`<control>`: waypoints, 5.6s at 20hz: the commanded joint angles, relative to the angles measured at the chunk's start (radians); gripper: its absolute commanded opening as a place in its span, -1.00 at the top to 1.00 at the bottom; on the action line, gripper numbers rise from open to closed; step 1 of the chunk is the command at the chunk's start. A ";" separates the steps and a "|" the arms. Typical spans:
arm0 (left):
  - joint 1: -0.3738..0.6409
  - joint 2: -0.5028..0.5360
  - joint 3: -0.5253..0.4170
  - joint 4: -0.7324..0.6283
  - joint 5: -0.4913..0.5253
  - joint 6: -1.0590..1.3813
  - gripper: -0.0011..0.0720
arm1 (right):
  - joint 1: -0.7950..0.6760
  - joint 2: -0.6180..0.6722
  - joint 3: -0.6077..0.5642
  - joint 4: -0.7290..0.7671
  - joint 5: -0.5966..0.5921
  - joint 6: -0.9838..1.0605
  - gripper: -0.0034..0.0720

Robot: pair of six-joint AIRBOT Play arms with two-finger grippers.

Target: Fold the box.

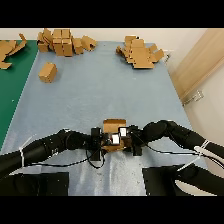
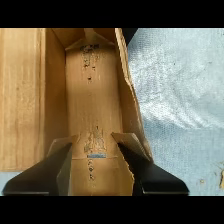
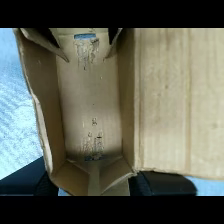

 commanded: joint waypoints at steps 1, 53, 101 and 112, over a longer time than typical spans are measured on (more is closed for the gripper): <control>0.000 -0.001 0.001 -0.005 0.006 0.000 -0.28 | 0.000 0.000 0.000 0.001 0.000 0.002 -0.43; 0.227 0.244 -0.196 -0.024 -0.188 -1.509 0.95 | 0.000 0.000 0.000 0.002 0.000 0.002 -0.43; 0.193 0.135 -0.108 0.100 -0.184 -1.612 0.95 | 0.000 0.000 0.000 0.005 0.000 0.002 -0.43; 0.169 0.177 -0.051 0.029 -0.179 -1.555 0.95 | 0.000 0.000 0.000 0.005 0.000 0.002 -0.43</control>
